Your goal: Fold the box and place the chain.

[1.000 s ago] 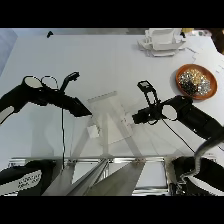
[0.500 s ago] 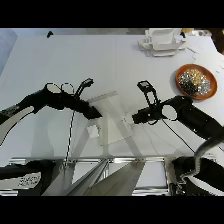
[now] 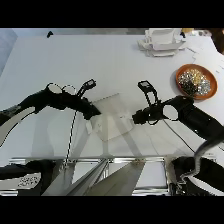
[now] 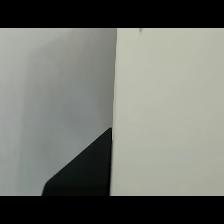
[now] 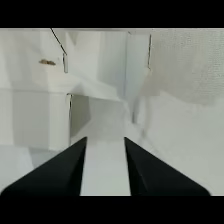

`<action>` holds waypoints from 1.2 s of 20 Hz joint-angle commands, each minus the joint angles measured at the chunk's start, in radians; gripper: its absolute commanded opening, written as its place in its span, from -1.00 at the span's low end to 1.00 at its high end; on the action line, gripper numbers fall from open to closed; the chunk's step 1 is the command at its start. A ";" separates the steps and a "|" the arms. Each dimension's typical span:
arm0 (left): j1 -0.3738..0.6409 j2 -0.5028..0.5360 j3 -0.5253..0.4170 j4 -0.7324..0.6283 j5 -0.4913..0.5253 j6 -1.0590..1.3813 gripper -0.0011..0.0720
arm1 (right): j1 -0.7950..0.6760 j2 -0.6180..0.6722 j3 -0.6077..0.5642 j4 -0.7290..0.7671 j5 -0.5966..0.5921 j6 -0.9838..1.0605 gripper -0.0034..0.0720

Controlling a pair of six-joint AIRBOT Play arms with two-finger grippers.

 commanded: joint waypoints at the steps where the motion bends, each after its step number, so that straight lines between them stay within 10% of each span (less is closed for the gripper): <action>1: -0.020 0.024 0.035 0.002 -0.047 0.196 -0.97 | 0.000 0.043 0.021 0.013 0.037 0.000 0.21; 10: -0.216 0.017 0.197 0.226 0.068 0.301 -0.97 | 0.000 0.339 0.048 -0.169 0.327 0.001 0.20; 24: -0.216 -0.079 0.196 0.116 0.152 0.322 -0.96 | 0.000 0.351 0.048 -0.147 0.253 0.001 0.18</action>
